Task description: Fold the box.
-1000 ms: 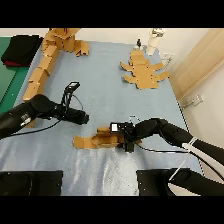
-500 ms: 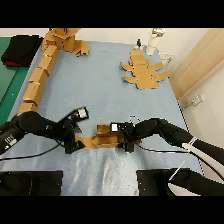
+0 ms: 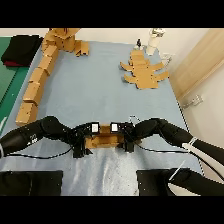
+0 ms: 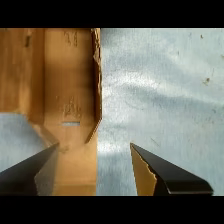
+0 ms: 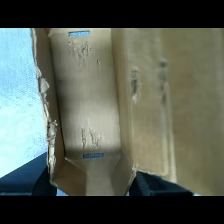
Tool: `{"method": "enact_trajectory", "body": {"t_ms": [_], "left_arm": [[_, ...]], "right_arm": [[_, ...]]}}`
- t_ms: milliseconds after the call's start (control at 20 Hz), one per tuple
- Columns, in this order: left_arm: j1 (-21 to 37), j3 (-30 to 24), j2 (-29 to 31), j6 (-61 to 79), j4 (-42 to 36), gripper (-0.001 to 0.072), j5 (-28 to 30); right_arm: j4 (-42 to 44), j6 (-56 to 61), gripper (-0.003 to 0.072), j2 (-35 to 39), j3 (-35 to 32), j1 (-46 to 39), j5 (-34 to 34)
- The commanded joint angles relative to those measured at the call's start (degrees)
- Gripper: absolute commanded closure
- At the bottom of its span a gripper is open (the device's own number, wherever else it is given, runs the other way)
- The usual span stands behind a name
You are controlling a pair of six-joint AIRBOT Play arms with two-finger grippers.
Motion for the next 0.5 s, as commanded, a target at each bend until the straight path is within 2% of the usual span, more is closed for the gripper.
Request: {"method": "enact_trajectory", "body": {"t_ms": [0, 150, 450], "left_arm": [[-0.3, 0.0, -2.7, 6.2, -6.3, 0.0044, 5.2], [-0.3, 0.0, -2.7, 5.2, -5.0, 0.0045, 6.1], [-0.3, 0.0, -2.7, -1.3, 1.7, 0.0054, 0.3]], "right_arm": [[0.0, -0.1, 0.0183, 0.0, 0.0, 0.0, 0.0], [0.0, -0.1, 0.0183, 0.0, 0.0, 0.0, 0.0], [0.0, -0.1, 0.0183, 0.0, 0.0, 0.0, 0.0]]}}
